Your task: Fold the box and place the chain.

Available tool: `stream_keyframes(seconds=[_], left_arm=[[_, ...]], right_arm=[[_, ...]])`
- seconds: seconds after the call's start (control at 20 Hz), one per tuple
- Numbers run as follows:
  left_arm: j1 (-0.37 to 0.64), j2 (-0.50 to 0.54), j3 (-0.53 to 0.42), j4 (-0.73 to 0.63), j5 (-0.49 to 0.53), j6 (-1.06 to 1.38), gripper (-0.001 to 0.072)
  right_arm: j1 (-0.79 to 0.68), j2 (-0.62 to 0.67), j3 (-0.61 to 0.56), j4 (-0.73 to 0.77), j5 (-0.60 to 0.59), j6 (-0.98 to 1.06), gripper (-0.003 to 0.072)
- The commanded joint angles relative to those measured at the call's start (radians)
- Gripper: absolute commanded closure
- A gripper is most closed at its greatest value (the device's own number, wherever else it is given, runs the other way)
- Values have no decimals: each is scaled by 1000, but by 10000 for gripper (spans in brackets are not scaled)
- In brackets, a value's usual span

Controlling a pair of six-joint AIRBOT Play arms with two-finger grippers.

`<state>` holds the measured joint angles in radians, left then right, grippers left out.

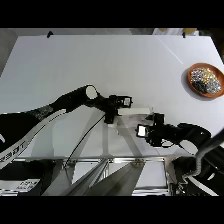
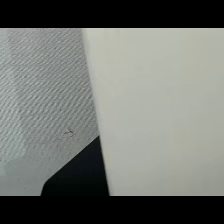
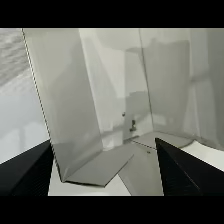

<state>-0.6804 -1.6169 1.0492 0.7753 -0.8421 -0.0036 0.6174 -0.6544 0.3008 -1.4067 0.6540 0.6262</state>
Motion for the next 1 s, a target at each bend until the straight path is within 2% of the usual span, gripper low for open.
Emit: stream_keyframes(seconds=[0.0, 0.15, 0.55, 0.75, 0.95], left_arm=[[-1, 0, 0, 0, 0, 0, 699], [-1, 0, 0, 0, 0, 0, 699], [-1, -1, 0, 0, 0, 0, 699], [-1, 0, 0, 0, 0, 0, 699], [-1, -1, 0, 0, 0, 0, 699]], right_arm=[[-66, 2, 30, 39, 31, -8, 2], [-127, -10, 31, 90, 43, -30, 2], [-262, -62, 31, 365, 87, -374, 2], [-334, -67, 31, 436, 145, -422, 2], [-411, -139, 31, 435, 202, -422, 2]])
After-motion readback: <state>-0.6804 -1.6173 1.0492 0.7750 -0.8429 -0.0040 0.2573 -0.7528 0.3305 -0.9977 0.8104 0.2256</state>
